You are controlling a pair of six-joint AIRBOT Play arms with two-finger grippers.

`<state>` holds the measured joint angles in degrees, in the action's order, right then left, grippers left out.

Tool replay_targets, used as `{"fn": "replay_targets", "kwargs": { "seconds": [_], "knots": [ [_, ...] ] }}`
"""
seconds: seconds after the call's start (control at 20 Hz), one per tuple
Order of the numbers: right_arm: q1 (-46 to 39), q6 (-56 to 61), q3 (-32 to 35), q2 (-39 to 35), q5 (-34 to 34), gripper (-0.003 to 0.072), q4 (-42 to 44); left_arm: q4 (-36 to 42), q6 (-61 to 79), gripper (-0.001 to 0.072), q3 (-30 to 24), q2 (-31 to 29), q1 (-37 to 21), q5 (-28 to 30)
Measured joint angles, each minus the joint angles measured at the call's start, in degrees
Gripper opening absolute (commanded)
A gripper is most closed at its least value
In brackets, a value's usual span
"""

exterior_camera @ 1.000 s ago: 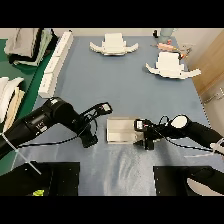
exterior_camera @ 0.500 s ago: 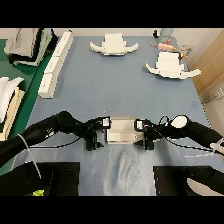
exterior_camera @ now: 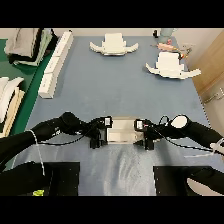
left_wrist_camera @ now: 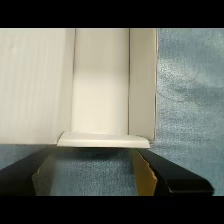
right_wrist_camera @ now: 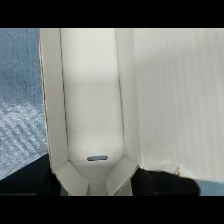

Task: Fold the box.

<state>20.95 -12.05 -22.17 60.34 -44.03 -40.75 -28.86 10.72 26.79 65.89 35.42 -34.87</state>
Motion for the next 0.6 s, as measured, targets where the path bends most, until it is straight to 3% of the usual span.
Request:
{"fn": "replay_targets", "kwargs": {
  "seconds": [0.6],
  "knots": [
    [0.0, 0.0, 0.0, 0.0, 0.0, 0.0434, 0.0, 0.9, 0.6, 0.0699, 0.2, 0.3, 3.3, 2.2]
  ]
}}
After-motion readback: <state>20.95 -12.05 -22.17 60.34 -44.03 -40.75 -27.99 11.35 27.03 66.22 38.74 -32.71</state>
